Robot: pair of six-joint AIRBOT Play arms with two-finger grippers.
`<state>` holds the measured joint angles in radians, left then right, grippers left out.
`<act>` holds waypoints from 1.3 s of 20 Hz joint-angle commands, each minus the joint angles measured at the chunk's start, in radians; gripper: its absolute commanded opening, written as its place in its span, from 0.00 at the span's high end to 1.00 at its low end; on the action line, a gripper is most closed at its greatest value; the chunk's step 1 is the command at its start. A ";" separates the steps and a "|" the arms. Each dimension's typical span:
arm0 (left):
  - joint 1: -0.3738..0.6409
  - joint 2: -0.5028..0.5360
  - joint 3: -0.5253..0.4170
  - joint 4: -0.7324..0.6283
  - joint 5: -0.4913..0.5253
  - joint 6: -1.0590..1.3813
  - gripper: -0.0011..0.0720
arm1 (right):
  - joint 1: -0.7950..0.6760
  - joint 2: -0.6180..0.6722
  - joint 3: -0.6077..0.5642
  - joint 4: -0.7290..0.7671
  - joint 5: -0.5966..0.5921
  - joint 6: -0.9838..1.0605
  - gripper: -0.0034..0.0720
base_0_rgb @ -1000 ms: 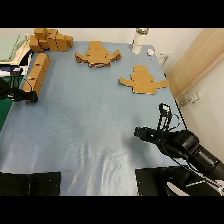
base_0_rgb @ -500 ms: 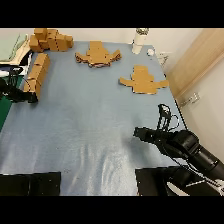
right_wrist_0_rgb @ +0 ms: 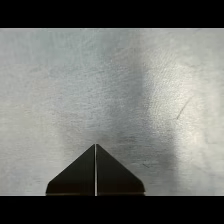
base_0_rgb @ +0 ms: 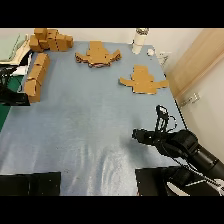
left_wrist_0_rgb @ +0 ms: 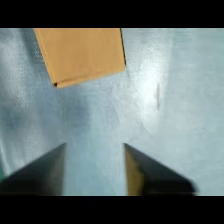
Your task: Fold the box.
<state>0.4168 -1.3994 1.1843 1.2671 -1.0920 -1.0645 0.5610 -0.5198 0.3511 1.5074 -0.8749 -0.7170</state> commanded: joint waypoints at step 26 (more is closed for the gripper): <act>-0.853 0.004 -0.075 -0.283 0.045 -0.236 0.97 | -0.100 -0.902 0.798 0.280 -0.104 -0.577 0.95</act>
